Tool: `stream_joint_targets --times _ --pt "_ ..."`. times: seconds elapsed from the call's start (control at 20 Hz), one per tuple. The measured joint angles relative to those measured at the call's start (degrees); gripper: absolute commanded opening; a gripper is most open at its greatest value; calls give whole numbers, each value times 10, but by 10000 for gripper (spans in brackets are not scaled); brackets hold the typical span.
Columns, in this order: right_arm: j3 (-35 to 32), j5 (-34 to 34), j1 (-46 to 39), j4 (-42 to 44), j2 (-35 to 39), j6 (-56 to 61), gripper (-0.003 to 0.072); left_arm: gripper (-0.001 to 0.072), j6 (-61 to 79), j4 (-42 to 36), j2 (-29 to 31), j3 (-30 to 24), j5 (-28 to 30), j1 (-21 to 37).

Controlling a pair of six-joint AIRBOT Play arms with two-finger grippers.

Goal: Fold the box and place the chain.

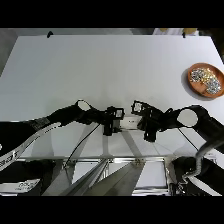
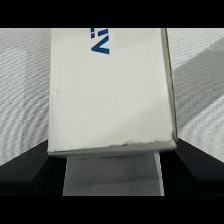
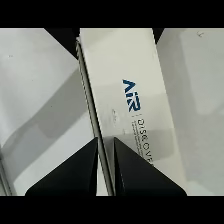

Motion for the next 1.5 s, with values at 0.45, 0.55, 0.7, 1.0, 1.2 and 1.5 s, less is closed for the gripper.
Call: stream_joint_targets --times 0.45,0.55,0.7,1.0,1.2,1.5 --pt "-7 4 -1 0 -18 2 44 313 0 0 0 0 0 0" --pt "-8 4 0 1 -31 2 44 313 0 0 0 0 0 0" --pt "-7 6 7 2 -45 2 44 313 2 2 0 0 1 0" --pt "0 5 15 -5 -43 17 45 313 -1 0 0 0 0 0" --pt "34 8 9 -50 -4 77 45 313 -3 -2 0 0 0 0" --pt "53 39 -110 -197 21 291 21 313 -1 0 0 0 0 0"
